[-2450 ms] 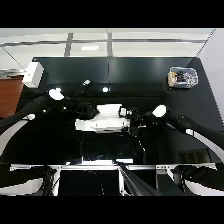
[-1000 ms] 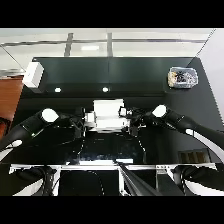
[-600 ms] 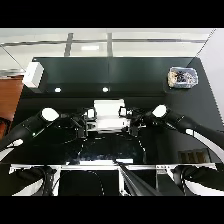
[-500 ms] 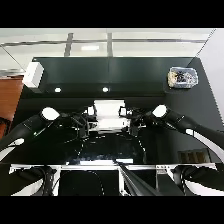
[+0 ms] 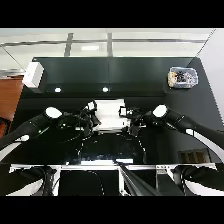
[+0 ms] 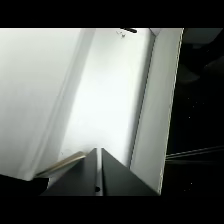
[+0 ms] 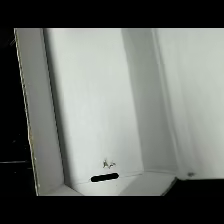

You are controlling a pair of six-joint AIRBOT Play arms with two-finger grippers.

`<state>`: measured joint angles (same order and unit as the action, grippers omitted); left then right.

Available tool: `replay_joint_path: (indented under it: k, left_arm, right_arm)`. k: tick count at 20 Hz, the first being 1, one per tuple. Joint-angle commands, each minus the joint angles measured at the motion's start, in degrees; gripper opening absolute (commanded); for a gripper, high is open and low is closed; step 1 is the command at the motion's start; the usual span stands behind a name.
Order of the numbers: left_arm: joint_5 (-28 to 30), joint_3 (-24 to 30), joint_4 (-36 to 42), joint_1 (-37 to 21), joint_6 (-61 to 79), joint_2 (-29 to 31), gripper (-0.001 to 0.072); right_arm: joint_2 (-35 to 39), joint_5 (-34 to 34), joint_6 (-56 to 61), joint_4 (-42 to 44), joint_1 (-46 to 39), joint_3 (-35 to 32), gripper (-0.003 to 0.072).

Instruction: Fold the box and place the chain.

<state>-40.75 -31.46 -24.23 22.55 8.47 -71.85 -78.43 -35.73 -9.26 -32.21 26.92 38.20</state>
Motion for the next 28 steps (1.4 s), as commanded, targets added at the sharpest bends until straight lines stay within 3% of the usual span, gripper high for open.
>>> replay_joint_path:
  k: [1,2,3,4,5,6,7,9,14,18,21,23,25,28]
  left_arm:
    - [0.04,-0.04,0.46,-0.04,0.35,-0.20,0.0361]
    - [0.02,-0.07,-0.20,-0.04,0.37,-0.15,0.0299]
    - [-0.20,-0.35,-2.12,-0.04,0.33,-0.15,0.0158]
    - [-0.04,-0.44,-2.75,-0.04,0.31,-0.13,0.0211]
    - [0.20,-0.44,-2.67,-0.04,0.20,-0.13,0.0363]
    - [-0.07,-0.55,-2.86,-0.04,0.11,-0.07,0.0339]
    - [-0.74,-1.05,-4.55,-0.07,0.09,0.20,0.0124]
    - [-3.10,-2.49,-9.14,-0.09,-3.50,2.05,0.0030]
    - [-4.98,-3.32,-26.69,-4.72,-28.59,13.90,0.0029]
    - [-11.96,-3.21,-41.62,-17.05,-60.02,19.41,0.0029]
    - [-21.46,-1.99,-36.09,-30.12,-76.17,15.30,0.0030]
    - [-28.55,-0.22,-21.99,-38.10,-74.05,9.22,0.0030]
    - [-28.72,1.14,-10.49,-41.38,-69.40,3.30,0.0028]
    - [-27.47,0.79,-11.93,-40.17,-69.18,-5.38,0.0028]
  right_arm:
    - [0.00,0.00,0.00,0.02,0.00,-0.02,0.0228]
    - [0.00,0.00,0.00,0.02,0.00,-0.02,0.0228]
    - [0.00,0.00,0.00,0.02,0.00,-0.02,0.0228]
    - [0.00,0.00,0.00,0.02,0.00,-0.02,0.0227]
    - [0.00,0.00,0.00,0.02,0.00,-0.02,0.0227]
    - [0.00,0.00,0.00,0.02,0.00,-0.02,0.0227]
    - [0.00,-0.02,0.00,0.02,0.00,-0.02,0.0227]
    - [0.00,0.00,0.00,0.02,0.00,-0.02,0.0227]
    - [0.00,0.00,-0.02,0.02,0.00,-0.02,0.0227]
    - [0.00,-0.02,0.00,0.00,0.00,-0.02,0.0227]
    - [0.00,-0.02,-0.02,0.00,0.00,-0.02,0.0227]
    - [0.00,-0.02,0.00,0.00,0.00,-0.02,0.0227]
    - [0.00,-0.02,0.00,0.00,0.00,-0.02,0.0227]
    - [0.00,-0.02,-0.02,0.00,0.00,-0.02,0.0227]
